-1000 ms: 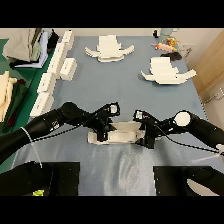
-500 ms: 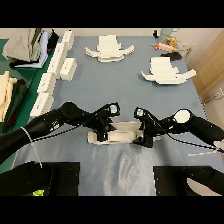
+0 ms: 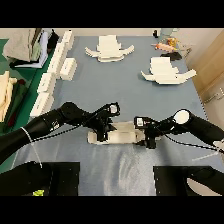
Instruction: Fold the box.
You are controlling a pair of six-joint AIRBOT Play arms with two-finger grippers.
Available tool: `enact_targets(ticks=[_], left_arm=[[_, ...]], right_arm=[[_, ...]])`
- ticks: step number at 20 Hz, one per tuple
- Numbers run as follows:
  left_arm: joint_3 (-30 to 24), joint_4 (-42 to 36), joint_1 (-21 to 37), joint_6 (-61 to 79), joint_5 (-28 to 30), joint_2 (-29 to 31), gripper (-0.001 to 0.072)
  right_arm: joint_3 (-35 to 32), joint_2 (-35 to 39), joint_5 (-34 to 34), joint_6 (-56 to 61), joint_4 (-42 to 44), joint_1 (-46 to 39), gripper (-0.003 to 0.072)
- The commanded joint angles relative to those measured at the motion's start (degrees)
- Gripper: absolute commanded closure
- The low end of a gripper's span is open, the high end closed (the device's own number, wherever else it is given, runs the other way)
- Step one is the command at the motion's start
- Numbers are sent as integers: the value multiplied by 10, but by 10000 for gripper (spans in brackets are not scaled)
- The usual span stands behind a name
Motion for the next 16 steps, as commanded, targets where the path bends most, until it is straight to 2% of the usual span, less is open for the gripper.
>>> enact_targets(ticks=[1,8,9,10,14,16], left_arm=[[0,0,0,0,0,0,693],[0,0,0,0,0,0,693],[0,0,0,0,0,0,693],[0,0,0,0,0,0,693],[0,0,0,0,0,0,693],[0,0,0,0,0,0,693]], right_arm=[[-1,0,-10,-29,-1,0,-29],[-5,-42,-37,-30,21,0,-14],[-5,-42,-37,-30,21,0,7],[-6,-42,-37,-30,19,-2,63],[-13,-42,-37,-40,22,-15,82],[-14,-42,-37,-52,25,-17,185]])
